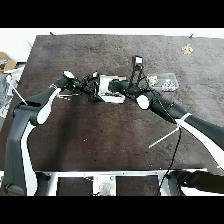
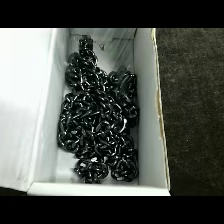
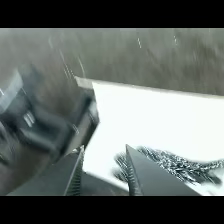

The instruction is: Fold the box and place the chain.

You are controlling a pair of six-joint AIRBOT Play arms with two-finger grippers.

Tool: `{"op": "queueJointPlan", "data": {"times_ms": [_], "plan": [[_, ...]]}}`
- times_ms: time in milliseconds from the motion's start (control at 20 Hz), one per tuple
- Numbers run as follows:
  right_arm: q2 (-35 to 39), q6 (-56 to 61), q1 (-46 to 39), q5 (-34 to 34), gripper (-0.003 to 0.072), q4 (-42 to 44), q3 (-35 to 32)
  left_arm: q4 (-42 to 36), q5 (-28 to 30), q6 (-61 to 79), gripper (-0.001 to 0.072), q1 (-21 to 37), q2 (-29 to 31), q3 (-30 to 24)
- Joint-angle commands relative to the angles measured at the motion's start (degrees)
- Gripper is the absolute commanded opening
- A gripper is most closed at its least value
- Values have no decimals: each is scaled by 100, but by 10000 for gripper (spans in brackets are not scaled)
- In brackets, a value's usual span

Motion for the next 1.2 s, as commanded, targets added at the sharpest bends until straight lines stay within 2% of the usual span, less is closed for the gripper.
{"op": "queueJointPlan", "data": {"times_ms": [0,150,250,300,350,500,800,950,1000,1100,1150], "plan": [[146,-15,-330,1305,295,-608,-2,0,2,2,388,7,-2,0],[232,33,-1003,1746,295,-992,-4,0,2,2,388,7,-2,0],[223,153,-1587,1725,296,-984,-140,0,2,2,388,7,-2,0],[201,348,-1888,1558,308,-979,-273,0,2,2,388,7,-2,0],[151,562,-2138,1344,389,-975,-415,0,2,2,388,7,-2,0],[-295,778,-2636,662,385,-590,-614,2,2,2,388,7,-4,0],[-1215,778,-2472,-680,384,518,-597,0,2,2,388,7,-2,0],[-1467,807,-2365,-750,383,621,-363,0,2,2,388,7,-4,0],[-1515,793,-2354,-748,311,623,-247,0,2,2,389,7,-2,0],[-1600,804,-2356,-748,64,632,-81,0,2,2,388,7,-2,0],[-1578,828,-2352,-734,-1,634,-66,0,2,2,389,7,-4,0]]}}
